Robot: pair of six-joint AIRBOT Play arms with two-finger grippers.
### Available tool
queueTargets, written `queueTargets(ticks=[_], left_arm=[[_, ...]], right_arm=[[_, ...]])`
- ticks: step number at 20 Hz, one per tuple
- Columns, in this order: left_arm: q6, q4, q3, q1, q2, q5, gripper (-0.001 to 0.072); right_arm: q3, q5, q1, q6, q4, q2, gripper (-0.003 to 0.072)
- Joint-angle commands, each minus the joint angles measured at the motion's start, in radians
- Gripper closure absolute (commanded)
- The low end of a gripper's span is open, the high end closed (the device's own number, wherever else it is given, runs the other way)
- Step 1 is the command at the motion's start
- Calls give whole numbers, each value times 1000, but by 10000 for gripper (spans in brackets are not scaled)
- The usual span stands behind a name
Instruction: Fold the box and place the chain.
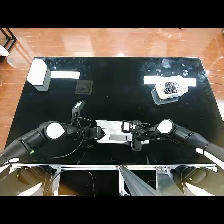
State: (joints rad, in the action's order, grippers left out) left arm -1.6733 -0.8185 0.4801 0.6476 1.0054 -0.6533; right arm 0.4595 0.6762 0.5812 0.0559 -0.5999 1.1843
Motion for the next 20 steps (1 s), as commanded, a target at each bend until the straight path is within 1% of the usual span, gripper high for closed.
queueTargets(ticks=[1,9,14,20], left_arm=[[-11,10,1,6,21,15,138],[-47,19,2,5,24,45,138],[-60,23,2,5,24,43,138],[-60,53,10,4,24,43,138]], right_arm=[[0,0,1,0,2,0,332],[0,0,1,0,1,0,332],[0,2,1,0,0,0,332],[0,39,1,29,-3,0,332]])
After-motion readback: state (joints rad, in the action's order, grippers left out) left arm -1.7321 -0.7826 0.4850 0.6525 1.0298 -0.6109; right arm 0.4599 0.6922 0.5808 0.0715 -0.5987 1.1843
